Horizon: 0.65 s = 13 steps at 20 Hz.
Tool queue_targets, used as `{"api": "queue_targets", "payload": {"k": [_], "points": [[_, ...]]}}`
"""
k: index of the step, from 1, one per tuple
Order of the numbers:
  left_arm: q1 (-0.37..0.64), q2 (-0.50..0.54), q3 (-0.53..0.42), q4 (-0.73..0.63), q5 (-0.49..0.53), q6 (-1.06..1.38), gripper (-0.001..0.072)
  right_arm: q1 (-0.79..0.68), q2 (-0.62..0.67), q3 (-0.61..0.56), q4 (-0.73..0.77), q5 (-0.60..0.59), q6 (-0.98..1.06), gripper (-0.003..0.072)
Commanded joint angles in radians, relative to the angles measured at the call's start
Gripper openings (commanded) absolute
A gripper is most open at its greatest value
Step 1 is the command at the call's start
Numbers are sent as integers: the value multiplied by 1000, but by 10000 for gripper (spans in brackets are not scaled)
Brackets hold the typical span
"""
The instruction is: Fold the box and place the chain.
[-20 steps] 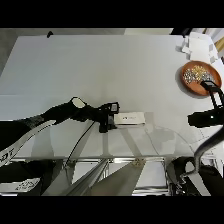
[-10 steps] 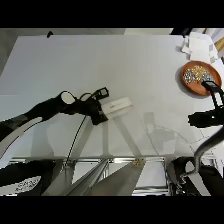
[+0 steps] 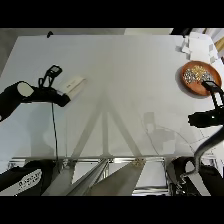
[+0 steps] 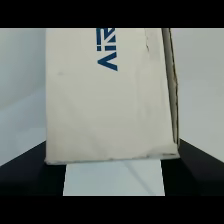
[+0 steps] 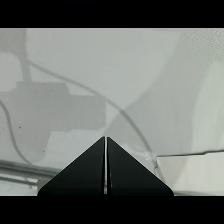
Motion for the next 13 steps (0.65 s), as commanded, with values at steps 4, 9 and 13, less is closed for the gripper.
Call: {"api": "queue_targets", "payload": {"k": [4,9,13], "points": [[73,-5,0,117,-47,-164,406,-1,-1,1,0,0,0,21],[73,-4,0,103,-71,-165,697,-1,-1,1,0,0,0,21],[73,15,0,97,-82,-165,697,-1,-1,1,0,0,0,21]]}}
